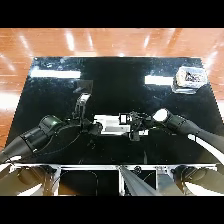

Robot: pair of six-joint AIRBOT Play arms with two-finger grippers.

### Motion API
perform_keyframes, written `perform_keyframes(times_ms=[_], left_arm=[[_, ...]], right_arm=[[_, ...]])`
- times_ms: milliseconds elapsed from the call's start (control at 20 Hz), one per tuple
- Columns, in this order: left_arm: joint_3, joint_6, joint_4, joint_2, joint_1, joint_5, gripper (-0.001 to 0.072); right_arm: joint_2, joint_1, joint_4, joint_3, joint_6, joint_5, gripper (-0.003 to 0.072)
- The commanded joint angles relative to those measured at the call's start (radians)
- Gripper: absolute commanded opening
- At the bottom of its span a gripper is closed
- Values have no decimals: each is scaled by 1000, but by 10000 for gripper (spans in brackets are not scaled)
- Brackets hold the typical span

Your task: Fold the box and place the chain.

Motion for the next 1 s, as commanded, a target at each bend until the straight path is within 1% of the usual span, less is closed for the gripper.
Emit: perform_keyframes(times_ms=[0,200,350,400,500,600,700,800,900,950], left_arm=[[7,-22,20,-5,-1,-8,630],[18,-80,27,-34,-1,52,631],[25,-108,29,-41,-6,56,630],[37,-120,43,-43,-11,57,628],[71,-193,132,-55,-32,80,625],[114,-267,256,-85,-73,132,625],[156,-351,341,-128,-111,171,625],[202,-410,349,-166,-120,230,624],[259,-422,349,-205,-119,340,623],[285,-422,349,-220,-119,376,623]], right_arm=[[0,-1,1,0,1,-1,543],[0,-1,1,0,2,-1,543],[0,-1,1,0,2,-2,543],[0,-1,1,0,2,-2,543],[0,-1,1,0,2,-2,543],[0,-1,1,0,2,-2,543],[0,-1,1,0,2,-2,543],[0,-1,1,0,2,-2,543],[0,-1,1,0,2,-2,543],[0,-1,1,0,2,-2,543]])
